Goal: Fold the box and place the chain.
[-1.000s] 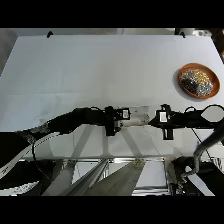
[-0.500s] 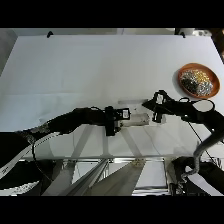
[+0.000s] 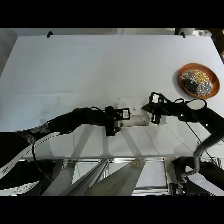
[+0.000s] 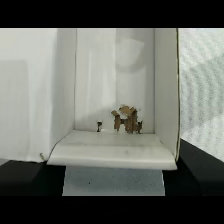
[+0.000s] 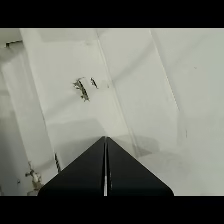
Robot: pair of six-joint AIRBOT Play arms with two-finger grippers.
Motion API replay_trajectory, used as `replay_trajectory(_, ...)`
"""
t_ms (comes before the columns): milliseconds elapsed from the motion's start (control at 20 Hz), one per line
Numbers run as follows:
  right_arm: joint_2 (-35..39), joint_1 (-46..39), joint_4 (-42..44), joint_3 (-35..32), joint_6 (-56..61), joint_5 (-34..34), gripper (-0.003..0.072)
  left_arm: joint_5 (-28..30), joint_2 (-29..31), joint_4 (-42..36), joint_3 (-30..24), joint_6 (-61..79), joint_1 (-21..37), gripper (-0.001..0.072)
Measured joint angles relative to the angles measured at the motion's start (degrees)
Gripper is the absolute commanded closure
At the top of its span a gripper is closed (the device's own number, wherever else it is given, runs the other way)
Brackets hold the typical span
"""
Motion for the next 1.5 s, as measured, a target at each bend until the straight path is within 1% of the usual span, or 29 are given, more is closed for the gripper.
replay_trajectory(150,2.1,0.0,-0.5,0.0,0.2,0.9,0.067,0.0,0.0,0.0,0.0,0.0,0.0,0.0557)
replay_trajectory(300,6.7,-0.2,-2.6,0.0,0.7,2.1,0.067,0.0,0.0,0.0,0.0,0.0,0.0,0.0557)
replay_trajectory(500,11.9,-2.7,-9.4,0.0,5.2,8.4,0.067,0.0,0.0,0.0,0.0,0.0,0.0,0.0557)
replay_trajectory(650,14.4,-4.8,-17.3,0.0,10.6,12.0,0.0665,0.0,0.0,0.0,0.0,0.0,0.0,0.0557)
replay_trajectory(700,14.8,-5.1,-19.8,-0.2,12.1,12.6,0.0581,0.0,0.0,0.0,0.0,0.0,0.0,0.0557)
replay_trajectory(750,15.0,-5.0,-21.9,-0.3,12.7,12.9,0.0533,0.0,0.0,0.0,0.0,0.0,0.0,0.0557)
replay_trajectory(800,14.8,-4.6,-23.5,-0.5,12.7,13.2,0.0511,0.0,0.0,0.0,0.0,0.0,0.0,0.0557)
replay_trajectory(950,13.3,-1.7,-27.2,-1.6,10.9,12.8,0.0511,0.0,0.0,0.0,0.0,0.0,0.0,0.0557)
replay_trajectory(1100,12.0,0.9,-29.1,-2.2,10.0,9.5,0.0511,0.0,0.0,0.0,0.0,0.0,0.0,0.0557)
replay_trajectory(1300,11.3,2.2,-29.9,-2.6,9.7,5.8,0.0511,0.0,0.0,0.0,0.0,0.0,0.0,0.0557)
replay_trajectory(1500,11.2,2.6,-28.8,-2.7,9.5,4.0,0.0512,0.0,0.0,0.0,0.0,0.0,0.0,0.0557)
